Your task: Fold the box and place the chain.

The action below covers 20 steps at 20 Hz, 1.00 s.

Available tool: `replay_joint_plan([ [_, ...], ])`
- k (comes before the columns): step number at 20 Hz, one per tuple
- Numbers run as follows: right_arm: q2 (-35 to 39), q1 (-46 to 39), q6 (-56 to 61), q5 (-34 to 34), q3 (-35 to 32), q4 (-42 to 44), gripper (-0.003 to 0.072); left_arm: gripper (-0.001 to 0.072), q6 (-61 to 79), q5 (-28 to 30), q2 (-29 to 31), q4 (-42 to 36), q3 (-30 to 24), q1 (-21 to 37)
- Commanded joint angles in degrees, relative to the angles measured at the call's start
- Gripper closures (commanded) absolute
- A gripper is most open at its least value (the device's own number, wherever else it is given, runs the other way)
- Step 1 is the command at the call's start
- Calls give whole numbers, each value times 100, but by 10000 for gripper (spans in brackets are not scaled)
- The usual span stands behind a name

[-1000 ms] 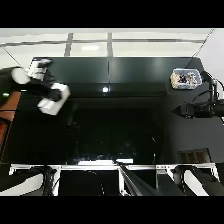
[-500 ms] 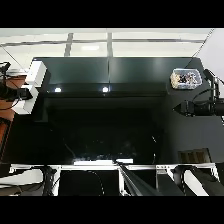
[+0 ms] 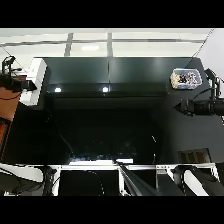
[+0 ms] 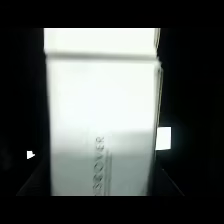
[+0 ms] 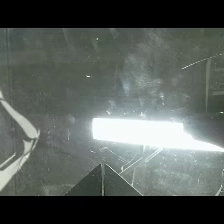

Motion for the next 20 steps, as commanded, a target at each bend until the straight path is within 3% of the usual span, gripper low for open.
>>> replay_joint_plan([
  [1, 4, 103, 35, -70, 2, 2, 675, -7, -380, -90, -103, 129, 461, -105],
  [4, 0, 732, -186, -887, 2, -2, 675, 1, -1217, -922, 83, 107, 1318, -127],
  [5, -24, 992, -181, -1423, 2, 0, 675, 65, -1556, -1329, 120, -35, 1598, -127],
  [6, -63, 1290, -79, -2041, 2, 2, 675, 323, -1840, -1722, 155, -103, 1797, -127],
  [7, -103, 1547, 26, -2559, 2, 2, 675, 644, -1926, -2090, 219, -184, 1880, -129],
  [8, -127, 1786, 35, -2957, 2, -2, 675, 685, -1928, -2310, 350, -341, 1845, -155],
  [10, -186, 2133, 31, -3329, 2, -170, 675, 686, -1886, -2199, 850, -662, 1434, -369],
  [11, -243, 2251, 31, -3327, 2, -400, 676, 686, -1792, -1891, 1222, -706, 1036, -566],
  [13, -428, 2420, 33, -3314, 2, -1102, 675, 686, -1401, -752, 2238, -763, -291, -1139],
  [17, -929, 2201, 39, -3355, 2, -1681, 674, 684, -1058, 1652, 4146, -879, -3814, -2337],
  [18, -975, 2155, 37, -3211, 2, -1683, 674, 684, -1056, 1926, 4474, -879, -4417, -2468],
  [20, -973, 2149, 35, -3152, 2, -1690, 674, 683, -1036, 2028, 4931, -870, -4959, -2503],
])
